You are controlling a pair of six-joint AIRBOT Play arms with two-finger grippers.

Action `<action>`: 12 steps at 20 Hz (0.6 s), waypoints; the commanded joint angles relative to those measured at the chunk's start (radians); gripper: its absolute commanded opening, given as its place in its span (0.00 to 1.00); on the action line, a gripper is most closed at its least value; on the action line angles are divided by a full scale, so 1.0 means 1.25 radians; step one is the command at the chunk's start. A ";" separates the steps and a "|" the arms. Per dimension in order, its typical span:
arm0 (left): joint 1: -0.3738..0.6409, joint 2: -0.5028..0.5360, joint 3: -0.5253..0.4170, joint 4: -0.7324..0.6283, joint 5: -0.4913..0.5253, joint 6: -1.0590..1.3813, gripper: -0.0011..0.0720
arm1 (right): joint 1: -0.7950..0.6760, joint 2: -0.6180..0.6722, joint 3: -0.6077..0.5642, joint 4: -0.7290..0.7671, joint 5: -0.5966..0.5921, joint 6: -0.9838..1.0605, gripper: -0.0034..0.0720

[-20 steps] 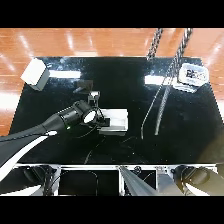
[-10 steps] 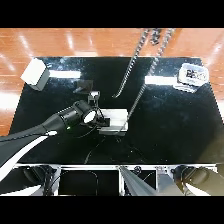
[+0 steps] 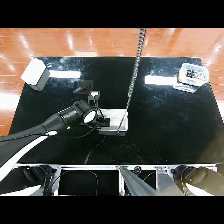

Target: Fold the box and place the chain.

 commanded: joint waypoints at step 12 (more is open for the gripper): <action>0.000 0.000 0.000 0.001 0.005 0.000 0.04 | 0.050 -0.029 0.001 0.023 -0.214 -0.065 0.09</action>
